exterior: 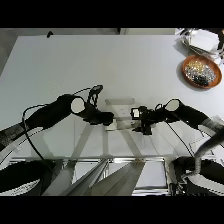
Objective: Fold the box and place the chain.
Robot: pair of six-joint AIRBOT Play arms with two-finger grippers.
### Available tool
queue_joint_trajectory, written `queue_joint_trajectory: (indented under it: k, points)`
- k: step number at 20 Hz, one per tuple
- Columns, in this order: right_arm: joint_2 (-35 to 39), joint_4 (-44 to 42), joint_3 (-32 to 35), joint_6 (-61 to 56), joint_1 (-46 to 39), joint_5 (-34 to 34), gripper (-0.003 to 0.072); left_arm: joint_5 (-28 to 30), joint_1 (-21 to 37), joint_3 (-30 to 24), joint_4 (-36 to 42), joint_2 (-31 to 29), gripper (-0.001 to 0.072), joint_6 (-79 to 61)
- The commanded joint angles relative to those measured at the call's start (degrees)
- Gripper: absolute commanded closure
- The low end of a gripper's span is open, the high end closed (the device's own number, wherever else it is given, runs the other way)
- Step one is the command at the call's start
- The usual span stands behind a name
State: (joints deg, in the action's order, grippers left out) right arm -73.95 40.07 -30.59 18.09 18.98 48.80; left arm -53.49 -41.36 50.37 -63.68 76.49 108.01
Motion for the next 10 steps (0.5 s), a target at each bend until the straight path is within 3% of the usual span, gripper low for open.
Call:
queue_joint_trajectory:
  k: [1,8,10]
  points:
    - [0.0,0.0,0.0,0.0,0.0,0.0,0.0404,-9.4,-1.8,6.3,-9.6,2.7,0.0291,11.0]
    - [0.0,0.0,0.0,0.0,0.0,0.0,0.0404,-10.9,-5.6,9.4,-10.6,6.9,0.0306,22.9]
    - [0.0,0.0,0.0,0.0,0.0,0.0,0.0404,-9.3,-6.7,9.4,-11.2,7.0,0.0441,24.7]
